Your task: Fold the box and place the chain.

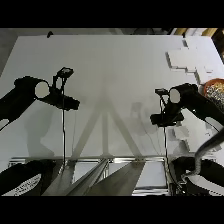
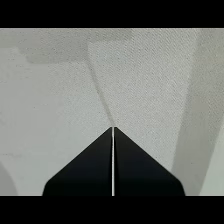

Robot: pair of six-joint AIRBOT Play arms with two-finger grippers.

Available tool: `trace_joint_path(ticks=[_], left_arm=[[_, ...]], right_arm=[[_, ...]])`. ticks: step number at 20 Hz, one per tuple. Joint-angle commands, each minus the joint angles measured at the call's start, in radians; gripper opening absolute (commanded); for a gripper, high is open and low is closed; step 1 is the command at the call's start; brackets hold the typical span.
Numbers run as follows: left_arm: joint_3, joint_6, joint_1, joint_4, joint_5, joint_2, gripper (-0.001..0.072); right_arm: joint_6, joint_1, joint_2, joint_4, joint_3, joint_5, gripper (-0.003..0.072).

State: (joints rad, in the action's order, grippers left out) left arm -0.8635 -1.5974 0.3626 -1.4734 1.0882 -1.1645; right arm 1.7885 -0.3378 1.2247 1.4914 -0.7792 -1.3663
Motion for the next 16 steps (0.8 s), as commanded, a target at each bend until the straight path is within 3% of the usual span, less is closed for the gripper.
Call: trace_joint_path(ticks=[1, 11, 13, 16], left_arm=[[0.0, 0.0, 0.0, 0.0, 0.0, 0.0, 0.001], [0.0, 0.0, 0.0, 0.0, 0.0, 0.0, 0.001], [0.0, 0.0, 0.0, 0.0, 0.0, 0.0, 0.001], [0.0, 0.0, 0.0, 0.0, 0.0, 0.0, 0.001]], right_arm=[[0.0, 0.0, -0.001, 0.0, 0.0, 0.0, 0.0231], [-0.001, 0.0, -0.001, 0.0, 0.0, 0.002, 0.0231], [-0.002, 0.0, -0.001, -0.002, 0.0, 0.049, 0.023], [-0.047, 0.017, -0.001, 0.198, -0.003, 0.175, 0.0231]])
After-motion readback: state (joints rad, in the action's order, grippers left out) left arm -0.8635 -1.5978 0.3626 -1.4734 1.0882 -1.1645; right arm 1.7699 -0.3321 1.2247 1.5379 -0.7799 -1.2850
